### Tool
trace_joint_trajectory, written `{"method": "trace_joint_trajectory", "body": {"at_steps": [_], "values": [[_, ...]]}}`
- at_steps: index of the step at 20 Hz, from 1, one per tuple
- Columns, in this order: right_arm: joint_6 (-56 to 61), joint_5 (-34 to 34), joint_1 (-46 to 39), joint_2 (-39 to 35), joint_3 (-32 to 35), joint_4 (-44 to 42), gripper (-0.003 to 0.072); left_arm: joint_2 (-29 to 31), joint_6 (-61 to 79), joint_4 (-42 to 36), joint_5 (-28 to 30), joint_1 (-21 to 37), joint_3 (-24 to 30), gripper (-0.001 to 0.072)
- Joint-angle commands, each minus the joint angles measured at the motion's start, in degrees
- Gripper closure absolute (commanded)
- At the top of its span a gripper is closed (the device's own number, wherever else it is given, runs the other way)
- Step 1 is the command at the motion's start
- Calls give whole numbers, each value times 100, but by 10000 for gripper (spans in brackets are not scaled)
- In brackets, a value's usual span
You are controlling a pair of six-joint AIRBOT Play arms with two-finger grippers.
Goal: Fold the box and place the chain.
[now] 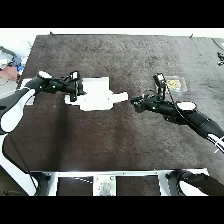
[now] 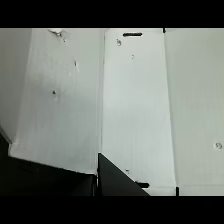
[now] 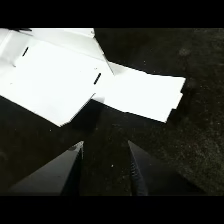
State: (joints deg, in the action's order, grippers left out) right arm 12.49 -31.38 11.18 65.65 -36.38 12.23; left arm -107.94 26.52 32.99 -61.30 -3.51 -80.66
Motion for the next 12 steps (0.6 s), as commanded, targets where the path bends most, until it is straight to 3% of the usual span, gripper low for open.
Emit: {"method": "trace_joint_trajectory", "body": {"at_steps": [1,5,9,11,12], "values": [[-568,-315,7,116,0,42,361,-11,2,-2,22,2,-4,697],[-1054,-570,127,315,-7,35,360,-37,4,-2,-2,2,-4,696],[-1449,-345,625,557,-334,50,360,-42,7,11,-20,2,-4,696],[-1443,-286,782,870,-673,363,268,-42,7,22,-9,2,-4,696],[-1443,-304,796,1051,-835,501,267,-42,7,17,0,2,-4,696]]}}
